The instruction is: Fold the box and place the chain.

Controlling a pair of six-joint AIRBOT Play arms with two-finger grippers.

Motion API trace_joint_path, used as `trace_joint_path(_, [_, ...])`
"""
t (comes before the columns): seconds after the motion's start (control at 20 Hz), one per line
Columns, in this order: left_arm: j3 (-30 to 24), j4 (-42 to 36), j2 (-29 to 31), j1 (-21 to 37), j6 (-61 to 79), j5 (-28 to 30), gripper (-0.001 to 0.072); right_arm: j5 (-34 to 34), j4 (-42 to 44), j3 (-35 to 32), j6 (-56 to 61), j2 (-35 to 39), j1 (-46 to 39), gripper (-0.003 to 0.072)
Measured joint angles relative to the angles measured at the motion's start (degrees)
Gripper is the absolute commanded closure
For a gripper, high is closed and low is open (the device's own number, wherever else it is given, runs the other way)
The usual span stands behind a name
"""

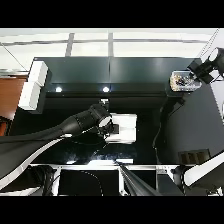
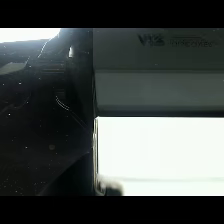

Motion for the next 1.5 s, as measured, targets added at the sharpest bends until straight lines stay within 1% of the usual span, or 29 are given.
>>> trace_joint_path(0.15, [0.0, -0.13, 0.0, 0.0, 0.0, -0.04, 0.0682, 2.16, 0.28, 0.07, -7.87, 5.29, 0.0, 0.0678])
trace_joint_path(0.4, [0.0, -0.13, 0.0, 0.0, 0.0, -0.09, 0.0682, 7.17, 2.8, 0.09, -21.35, 18.12, 0.42, 0.0678])
trace_joint_path(0.6, [0.0, -0.15, 0.0, 0.0, 0.0, -0.13, 0.0682, 10.14, 10.91, -0.52, -27.63, 28.5, 0.68, 0.0679])
trace_joint_path(0.8, [0.0, -0.15, 0.0, 0.02, 0.0, -0.22, 0.0682, 12.13, 20.63, -5.09, -32.13, 38.82, 3.17, 0.0678])
trace_joint_path(1.0, [0.0, -0.15, 0.0, 0.0, 0.0, -0.22, 0.0682, 13.7, 24.9, -11.21, -34.36, 48.19, 8.74, 0.0677])
trace_joint_path(1.1, [0.0, -0.15, 0.0, 0.02, 0.0, -0.22, 0.0682, 15.56, 25.99, -13.86, -35.76, 51.74, 12.24, 0.0677])
trace_joint_path(1.2, [0.0, -0.15, 0.0, 0.02, 0.0, -0.2, 0.0682, 18.95, 26.91, -16.04, -36.87, 54.14, 15.72, 0.0677])
trace_joint_path(1.4, [0.0, -0.15, 0.0, 0.0, 0.0, -0.17, 0.0681, 26.36, 29.7, -19.58, -38.1, 56.19, 22.86, 0.0678])
trace_joint_path(1.5, [0.0, -0.15, 0.0, 0.0, 0.0, -0.17, 0.0682, 28.0, 31.71, -21.81, -38.42, 56.52, 26.4, 0.0677])
